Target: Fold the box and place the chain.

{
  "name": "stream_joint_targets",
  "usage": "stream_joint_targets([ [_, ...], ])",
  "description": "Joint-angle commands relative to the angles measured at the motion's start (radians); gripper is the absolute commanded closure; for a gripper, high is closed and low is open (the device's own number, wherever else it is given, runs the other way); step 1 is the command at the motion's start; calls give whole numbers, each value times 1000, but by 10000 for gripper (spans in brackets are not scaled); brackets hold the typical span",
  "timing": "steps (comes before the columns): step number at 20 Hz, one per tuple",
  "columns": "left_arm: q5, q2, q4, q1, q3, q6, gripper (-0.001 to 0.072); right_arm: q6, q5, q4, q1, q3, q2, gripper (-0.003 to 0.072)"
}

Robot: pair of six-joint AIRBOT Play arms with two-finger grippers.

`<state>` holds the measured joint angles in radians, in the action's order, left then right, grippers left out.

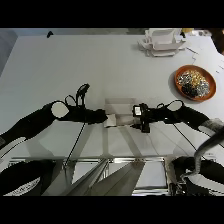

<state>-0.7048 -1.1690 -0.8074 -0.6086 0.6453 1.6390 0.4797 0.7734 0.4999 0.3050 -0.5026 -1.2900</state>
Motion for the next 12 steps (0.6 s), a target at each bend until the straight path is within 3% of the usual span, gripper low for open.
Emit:
stream_joint_targets([
  [1, -32, -28, -122, -39, 50, 130, 437, 0, 0, 0, 0, 0, 0, 234],
  [3, -79, -62, -199, -63, 82, 202, 422, 0, 0, 0, 0, 0, 0, 234],
  [4, -98, -76, -232, -74, 96, 238, 361, 0, 0, 0, 0, 0, 0, 234],
  [12, -146, -90, -354, -110, 169, 426, 356, 0, 0, 0, 0, 0, 0, 234],
])
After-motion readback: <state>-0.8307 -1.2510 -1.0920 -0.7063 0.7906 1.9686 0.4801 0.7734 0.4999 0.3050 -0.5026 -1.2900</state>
